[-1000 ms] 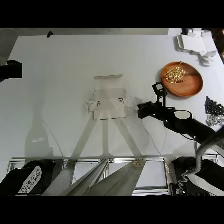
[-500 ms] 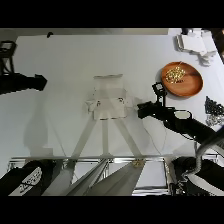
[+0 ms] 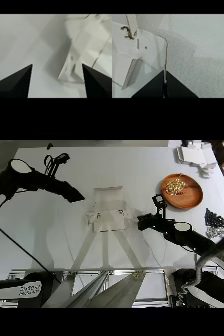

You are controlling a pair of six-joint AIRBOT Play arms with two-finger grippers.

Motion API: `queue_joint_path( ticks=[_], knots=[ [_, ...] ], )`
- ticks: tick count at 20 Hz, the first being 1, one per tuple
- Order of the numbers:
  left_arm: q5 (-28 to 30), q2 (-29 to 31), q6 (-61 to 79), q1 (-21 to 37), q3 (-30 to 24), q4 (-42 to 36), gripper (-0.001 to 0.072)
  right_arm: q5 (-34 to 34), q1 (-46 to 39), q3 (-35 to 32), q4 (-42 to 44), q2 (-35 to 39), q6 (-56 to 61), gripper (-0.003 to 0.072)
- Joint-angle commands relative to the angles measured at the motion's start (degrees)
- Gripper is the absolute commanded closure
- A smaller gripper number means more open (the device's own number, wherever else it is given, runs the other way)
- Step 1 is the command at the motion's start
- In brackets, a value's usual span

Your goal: Fold the box and place the chain.

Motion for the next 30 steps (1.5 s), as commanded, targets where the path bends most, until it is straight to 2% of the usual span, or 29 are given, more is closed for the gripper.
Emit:
queue_joint_path(
  ticks=[1, 8, 12, 17, 20, 22, 23, 24, 25, 26, 30],
  knots=[
    [-4.6, -6.9, 11.4, -0.4, 2.7, -14.4, 0.0000, 0.0, 0.1, 0.0, 0.0, 0.0, 0.0, 0.0676],
    [-4.5, -14.6, 21.0, -2.8, 2.7, -17.0, 0.0000, 0.0, 0.1, 0.0, 0.0, 0.0, 0.0, 0.0676],
    [-1.4, -16.5, 23.6, -4.3, 2.7, -16.3, 0.0001, 0.0, 0.1, 0.0, 0.0, 0.0, 0.0, 0.0676],
    [7.2, -16.7, 27.3, -7.2, 2.7, -13.6, 0.0003, 0.0, 0.1, 0.0, 0.0, 0.0, 0.0, 0.0676],
    [7.9, -17.6, 29.4, -8.3, 2.7, -13.4, 0.0013, 0.0, 0.1, 0.0, 0.0, 0.0, 0.0, 0.0676],
    [7.8, -18.3, 29.6, -8.9, 2.7, -12.3, 0.0166, 0.0, 0.1, 0.0, 0.0, 0.0, 0.0, 0.0676],
    [7.6, -18.5, 29.8, -9.2, 2.7, -12.1, 0.0273, 0.0, 0.1, 0.0, 0.0, 0.0, 0.0, 0.0676],
    [7.6, -18.5, 29.8, -9.2, 2.7, -12.2, 0.0435, 0.0, 0.1, 0.0, 0.0, 0.0, 0.0, 0.0676],
    [7.1, -18.5, 29.9, -9.2, 2.7, -12.5, 0.0670, 0.0, 0.1, 0.0, 0.0, 0.0, 0.0, 0.0676],
    [6.3, -18.5, 30.5, -9.1, 2.7, -12.4, 0.0700, 0.0, 0.1, 0.0, 0.0, 0.0, 0.0, 0.0676],
    [4.3, -18.3, 30.8, -9.2, 2.7, -12.4, 0.0700, 0.0, 0.1, 0.0, 0.0, 0.0, 0.0, 0.0676]
  ],
)
